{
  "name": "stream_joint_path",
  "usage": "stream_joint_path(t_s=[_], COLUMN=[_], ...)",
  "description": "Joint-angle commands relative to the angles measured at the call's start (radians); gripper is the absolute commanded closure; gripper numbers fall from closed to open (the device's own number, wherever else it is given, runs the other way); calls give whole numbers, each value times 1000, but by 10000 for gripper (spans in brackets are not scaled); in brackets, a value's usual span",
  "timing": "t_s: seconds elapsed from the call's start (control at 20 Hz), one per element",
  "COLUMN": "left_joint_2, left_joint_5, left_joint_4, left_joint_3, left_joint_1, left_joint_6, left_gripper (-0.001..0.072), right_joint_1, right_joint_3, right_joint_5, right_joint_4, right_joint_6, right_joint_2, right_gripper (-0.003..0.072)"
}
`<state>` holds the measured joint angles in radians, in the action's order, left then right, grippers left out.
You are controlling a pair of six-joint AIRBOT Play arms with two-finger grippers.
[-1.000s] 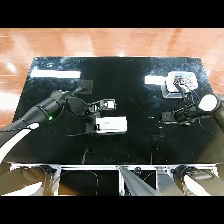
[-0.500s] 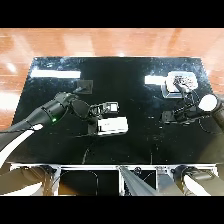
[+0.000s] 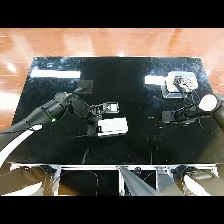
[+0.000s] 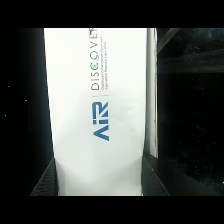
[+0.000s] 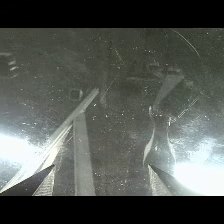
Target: Fold the box and place the chain.
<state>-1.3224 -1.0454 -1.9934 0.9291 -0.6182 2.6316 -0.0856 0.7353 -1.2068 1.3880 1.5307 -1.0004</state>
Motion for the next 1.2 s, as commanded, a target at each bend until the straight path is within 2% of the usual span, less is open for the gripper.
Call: stream_joint_path(t_s=[0.0,0.15,0.3,0.55,0.8,0.95,1.15], left_joint_2=[19,32,35,27,-26,-127,-348], left_joint_5=[10,-6,-21,-14,69,115,100], left_joint_4=[32,58,61,70,67,67,63], left_joint_3=[23,63,111,158,236,356,622], left_joint_1=[26,99,219,490,758,877,964], left_joint_6=[-68,-105,-134,-150,-203,-259,-369], left_gripper=[690,690,690,690,690,690,689], right_joint_1=[0,0,0,0,0,0,0], right_joint_3=[0,0,0,0,0,0,0], right_joint_5=[0,0,1,2,7,8,31], right_joint_4=[0,0,0,0,-1,-3,-34], right_joint_6=[0,0,0,0,7,7,7], right_joint_2=[0,0,0,0,0,0,0], right_gripper=[-33,-33,-33,-33,-33,-33,-33])
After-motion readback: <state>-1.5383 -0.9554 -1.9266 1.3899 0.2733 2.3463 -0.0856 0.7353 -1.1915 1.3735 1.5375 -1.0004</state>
